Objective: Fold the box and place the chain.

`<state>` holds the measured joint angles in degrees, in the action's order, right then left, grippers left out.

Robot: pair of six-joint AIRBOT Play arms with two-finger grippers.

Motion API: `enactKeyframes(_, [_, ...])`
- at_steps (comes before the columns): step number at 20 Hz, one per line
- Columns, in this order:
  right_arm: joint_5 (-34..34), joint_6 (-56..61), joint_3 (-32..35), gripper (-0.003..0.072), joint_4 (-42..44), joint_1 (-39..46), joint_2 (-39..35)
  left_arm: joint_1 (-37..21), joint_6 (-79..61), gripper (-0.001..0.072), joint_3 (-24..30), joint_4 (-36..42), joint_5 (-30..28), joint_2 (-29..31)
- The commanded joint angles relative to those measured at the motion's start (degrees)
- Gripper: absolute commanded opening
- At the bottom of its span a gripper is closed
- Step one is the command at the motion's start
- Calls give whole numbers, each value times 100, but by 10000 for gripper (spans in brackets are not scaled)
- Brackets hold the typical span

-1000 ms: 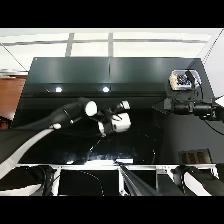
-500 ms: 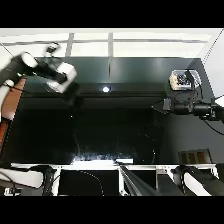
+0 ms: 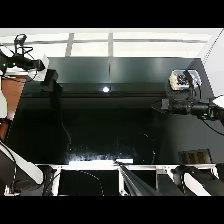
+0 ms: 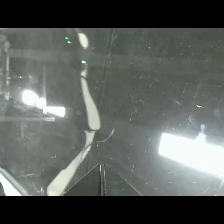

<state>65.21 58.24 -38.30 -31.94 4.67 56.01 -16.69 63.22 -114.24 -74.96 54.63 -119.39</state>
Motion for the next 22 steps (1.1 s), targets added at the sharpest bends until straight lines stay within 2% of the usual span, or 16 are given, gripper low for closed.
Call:
enactKeyframes(1, [-57, 70, -4, 36, 4, -7, -4, 96, 210, 707, -321, -946, 146, -354])
enactKeyframes(3, [-72, 70, -4, 36, -2, -4, -4, 249, 1032, 707, -393, -1919, 291, -179])
enactKeyframes(6, [-79, 68, -4, 36, 20, -7, -4, 275, 1613, 706, -396, -1834, 431, 535])
enactKeyframes(8, [-90, 44, -7, 36, 33, -4, -4, 295, 1609, 701, -396, -1327, 841, 1156])
enactKeyframes(11, [-68, 46, -55, 36, 28, -2, -22, 334, 1572, 695, -302, -76, 1974, 2009])
enactKeyframes(12, [35, 44, -149, 36, -22, -2, -55, 348, 1615, 607, -146, 448, 2374, 2284])
enactKeyframes(13, [199, 50, -308, 36, -157, -2, -98, 387, 1613, 336, 83, 881, 2750, 2557])
enactKeyframes(14, [402, 103, -501, 36, -376, -2, -181, 476, 1591, 18, 431, 1241, 2986, 2883])
enactKeyframes(15, [505, 243, -662, 36, -662, -2, -310, 621, 1646, 26, 863, 1351, 2994, 3246])
enactKeyframes(17, [404, 632, -776, 36, -1410, -4, -772, 1056, 1650, 26, 2203, 1311, 2321, 4297])
enactKeyframes(20, [70, 1172, -774, 36, -2710, -4, -1580, 1941, 1637, 26, 5047, 1294, 588, 6402])
enactKeyframes(22, [-291, 1309, -774, 36, -3252, -4, -1906, 2551, 1587, 26, 6951, 955, -492, 7654])
